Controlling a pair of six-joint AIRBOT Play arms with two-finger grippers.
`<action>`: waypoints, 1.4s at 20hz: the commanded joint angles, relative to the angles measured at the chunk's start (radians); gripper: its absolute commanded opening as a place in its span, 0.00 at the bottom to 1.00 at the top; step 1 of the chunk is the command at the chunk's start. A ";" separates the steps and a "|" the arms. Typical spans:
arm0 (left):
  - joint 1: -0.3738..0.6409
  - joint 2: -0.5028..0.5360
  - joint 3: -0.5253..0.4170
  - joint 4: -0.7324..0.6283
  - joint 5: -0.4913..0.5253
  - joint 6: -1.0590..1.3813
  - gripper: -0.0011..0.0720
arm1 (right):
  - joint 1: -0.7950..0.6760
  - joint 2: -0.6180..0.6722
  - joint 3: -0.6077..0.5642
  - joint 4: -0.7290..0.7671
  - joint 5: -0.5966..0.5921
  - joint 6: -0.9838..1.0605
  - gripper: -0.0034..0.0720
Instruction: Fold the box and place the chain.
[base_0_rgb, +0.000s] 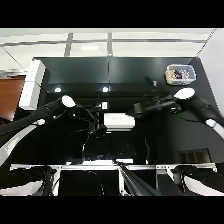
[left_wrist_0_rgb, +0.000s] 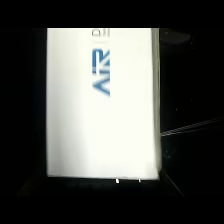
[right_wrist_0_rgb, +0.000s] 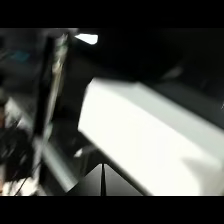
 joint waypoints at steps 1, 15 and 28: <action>0.003 0.041 0.026 0.013 -0.008 -0.021 1.00 | -0.224 0.113 0.027 -0.018 0.253 -0.026 0.06; -0.156 -0.100 0.266 -0.105 -0.040 -0.224 0.99 | -0.472 0.225 -0.040 -0.141 0.233 -0.019 0.06; -0.161 -0.143 0.282 0.003 -0.130 -0.308 0.99 | -0.472 0.225 -0.046 -0.144 0.192 -0.040 0.06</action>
